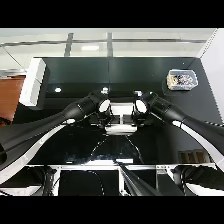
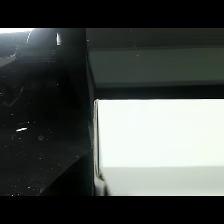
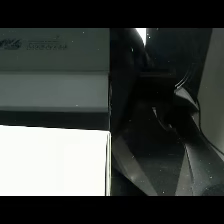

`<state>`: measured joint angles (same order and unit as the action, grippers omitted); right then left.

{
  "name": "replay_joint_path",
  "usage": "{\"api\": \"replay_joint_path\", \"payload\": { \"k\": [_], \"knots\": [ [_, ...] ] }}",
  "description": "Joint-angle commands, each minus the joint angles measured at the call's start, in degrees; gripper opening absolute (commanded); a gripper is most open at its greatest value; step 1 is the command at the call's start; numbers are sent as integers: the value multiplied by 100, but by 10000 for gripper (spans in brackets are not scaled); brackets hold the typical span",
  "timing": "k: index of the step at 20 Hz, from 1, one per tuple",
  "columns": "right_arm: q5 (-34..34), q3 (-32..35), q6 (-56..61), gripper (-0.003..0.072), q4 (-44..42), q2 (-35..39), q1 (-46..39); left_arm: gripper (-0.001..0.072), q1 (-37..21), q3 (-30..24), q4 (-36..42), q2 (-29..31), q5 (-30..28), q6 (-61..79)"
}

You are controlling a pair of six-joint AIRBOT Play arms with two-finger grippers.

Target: Fold the box and place the chain.

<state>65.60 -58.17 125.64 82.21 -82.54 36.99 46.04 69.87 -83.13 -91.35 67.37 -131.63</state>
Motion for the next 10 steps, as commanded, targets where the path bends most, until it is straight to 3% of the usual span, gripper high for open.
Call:
{"api": "replay_joint_path", "payload": {
  "k": [1,2,7,10],
  "knots": [
    [2,-7,-4,183,44,39,2,26,-2,0,-17,-4,15,2],
    [13,-15,-15,324,50,98,-9,26,-2,0,-17,-4,15,2],
    [236,-310,-704,323,472,1237,-11,26,-2,0,-17,-4,13,2],
    [282,-343,-708,324,2514,2135,-94,26,-2,0,-17,-4,17,2]
  ]
}}
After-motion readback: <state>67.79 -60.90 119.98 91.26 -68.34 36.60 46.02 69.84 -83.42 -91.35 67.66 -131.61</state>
